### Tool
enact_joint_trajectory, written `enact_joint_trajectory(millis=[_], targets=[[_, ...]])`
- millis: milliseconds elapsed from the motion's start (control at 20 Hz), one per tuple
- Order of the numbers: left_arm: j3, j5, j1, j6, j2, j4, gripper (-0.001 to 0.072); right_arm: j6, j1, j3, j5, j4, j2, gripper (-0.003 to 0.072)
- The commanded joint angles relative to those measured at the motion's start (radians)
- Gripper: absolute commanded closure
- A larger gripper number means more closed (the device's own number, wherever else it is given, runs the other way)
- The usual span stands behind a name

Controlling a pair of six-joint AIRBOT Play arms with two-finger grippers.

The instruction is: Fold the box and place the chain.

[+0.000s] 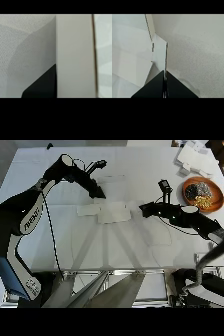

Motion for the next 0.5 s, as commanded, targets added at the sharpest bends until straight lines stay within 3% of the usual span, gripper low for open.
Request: enact_joint_trajectory(millis=[0,450], targets=[[0.0,0.001,0.0,0.0,0.0,0.001,0.0703,0.0,0.001,0.0,0.0,0.0,0.001,0.0676],[0.0,0.013,0.0,0.007,0.0,0.001,0.0701,0.0,0.001,0.0,0.0,0.0,0.001,0.0676]])
